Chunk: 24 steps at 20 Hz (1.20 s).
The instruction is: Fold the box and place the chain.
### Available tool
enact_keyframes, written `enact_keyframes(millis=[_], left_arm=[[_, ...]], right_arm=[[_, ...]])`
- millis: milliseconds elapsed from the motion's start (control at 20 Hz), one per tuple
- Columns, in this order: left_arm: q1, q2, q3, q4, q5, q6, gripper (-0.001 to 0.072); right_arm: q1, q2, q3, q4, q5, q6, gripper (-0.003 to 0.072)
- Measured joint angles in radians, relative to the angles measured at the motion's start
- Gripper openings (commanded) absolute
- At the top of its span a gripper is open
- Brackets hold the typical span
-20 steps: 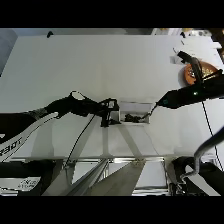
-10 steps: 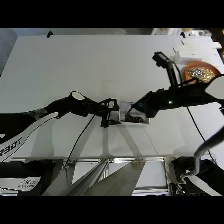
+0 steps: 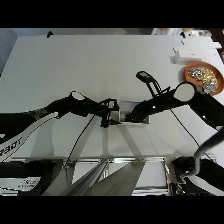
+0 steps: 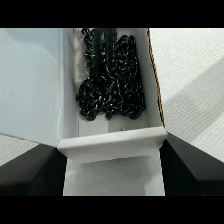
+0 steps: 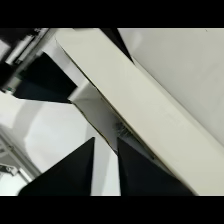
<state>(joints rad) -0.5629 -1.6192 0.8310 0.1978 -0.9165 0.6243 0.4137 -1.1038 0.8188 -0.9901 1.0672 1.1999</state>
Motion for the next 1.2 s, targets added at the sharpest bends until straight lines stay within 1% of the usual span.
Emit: enact_keyframes(millis=[50, 150, 250, 450, 550, 700, 800, 1050, 1200], left_arm=[[0.000, 0.000, 0.000, 0.001, 0.000, 0.000, 0.0103], [0.000, 0.000, 0.000, -0.001, 0.000, 0.000, 0.0103], [0.000, 0.000, 0.000, 0.000, -0.001, 0.000, 0.0103], [0.000, 0.000, 0.000, 0.000, -0.001, 0.000, 0.0103], [0.000, 0.000, 0.000, 0.000, -0.001, 0.000, 0.0103], [0.000, 0.000, 0.000, 0.000, -0.001, 0.000, 0.0103], [0.000, 0.000, 0.000, 0.000, 0.000, 0.000, 0.0103], [0.000, 0.000, 0.000, 0.000, -0.001, 0.000, 0.0103], [0.000, 0.000, 0.000, 0.000, 0.000, 0.000, 0.0103]], right_arm=[[0.000, -0.002, 0.002, -0.003, 0.011, 0.005, 0.0346], [-0.006, 0.011, 0.026, 0.002, 0.043, 0.014, 0.0344], [-0.035, 0.038, 0.076, 0.002, 0.071, 0.017, 0.0340], [-0.180, 0.074, 0.172, -0.030, 0.085, 0.026, 0.0336], [-0.271, 0.066, 0.193, -0.088, 0.077, 0.047, 0.0337], [-0.385, 0.007, 0.196, -0.203, 0.061, 0.116, 0.0338], [-0.435, -0.051, 0.185, -0.249, 0.047, 0.145, 0.0338], [-0.479, -0.214, 0.169, -0.328, 0.012, 0.195, 0.0337], [-0.486, -0.282, 0.167, -0.391, -0.005, 0.246, 0.0331]])
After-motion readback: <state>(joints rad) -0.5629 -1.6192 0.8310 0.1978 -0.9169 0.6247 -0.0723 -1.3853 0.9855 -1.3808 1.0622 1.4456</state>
